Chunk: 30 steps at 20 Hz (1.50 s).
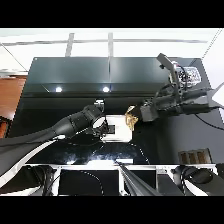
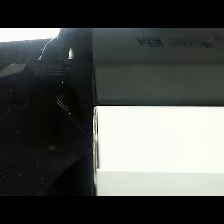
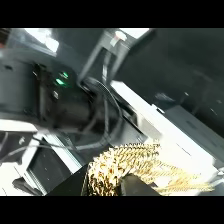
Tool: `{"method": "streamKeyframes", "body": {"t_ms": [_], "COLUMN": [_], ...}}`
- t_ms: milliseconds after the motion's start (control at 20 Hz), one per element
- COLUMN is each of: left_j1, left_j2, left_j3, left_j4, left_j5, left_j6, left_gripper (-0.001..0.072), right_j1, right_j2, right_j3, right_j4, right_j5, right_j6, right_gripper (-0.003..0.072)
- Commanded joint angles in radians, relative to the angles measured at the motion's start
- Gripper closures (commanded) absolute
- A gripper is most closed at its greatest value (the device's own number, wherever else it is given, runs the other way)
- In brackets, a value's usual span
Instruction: Fold the box and place the chain.
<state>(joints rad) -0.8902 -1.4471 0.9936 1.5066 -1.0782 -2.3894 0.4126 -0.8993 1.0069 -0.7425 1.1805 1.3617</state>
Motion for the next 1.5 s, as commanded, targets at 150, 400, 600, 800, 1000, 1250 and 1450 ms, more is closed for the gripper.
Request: {"method": "streamKeyframes", "body": {"t_ms": [150, 400, 600, 800, 1000, 1250, 1450], "left_j1": [0.000, 0.000, 0.000, 0.000, 0.000, 0.000, 0.000], "left_j2": [0.000, 0.000, 0.000, 0.000, 0.000, 0.000, 0.000], "left_j3": [0.000, 0.000, 0.000, 0.000, 0.000, 0.000, 0.000], "left_j4": [0.000, 0.000, 0.000, 0.000, 0.000, 0.000, 0.000], "left_j5": [0.000, 0.000, 0.000, 0.000, 0.000, 0.000, 0.000], "left_j6": [0.000, 0.000, 0.000, 0.000, 0.000, 0.000, 0.000], "left_gripper": [0.0683, 0.0683, 0.0682, 0.0683, 0.0683, 0.0683, 0.0682], "right_j1": [0.073, 0.074, 0.080, 0.059, 0.015, 0.013, 0.014], "right_j2": [-0.055, -0.078, -0.100, -0.097, -0.065, -0.040, -0.041], "right_j3": [-0.027, -0.097, -0.132, -0.090, -0.001, 0.103, 0.112], "right_j4": [-0.026, -0.044, -0.043, -0.038, -0.023, 0.069, 0.033], "right_j5": [-0.056, -0.068, -0.085, -0.059, 0.048, 0.113, 0.100], "right_j6": [0.024, 0.042, 0.035, 0.033, 0.034, 0.032, 0.032], "right_gripper": [0.0645, 0.0645, 0.0645, 0.0645, 0.0645, 0.0645, 0.0645]}}
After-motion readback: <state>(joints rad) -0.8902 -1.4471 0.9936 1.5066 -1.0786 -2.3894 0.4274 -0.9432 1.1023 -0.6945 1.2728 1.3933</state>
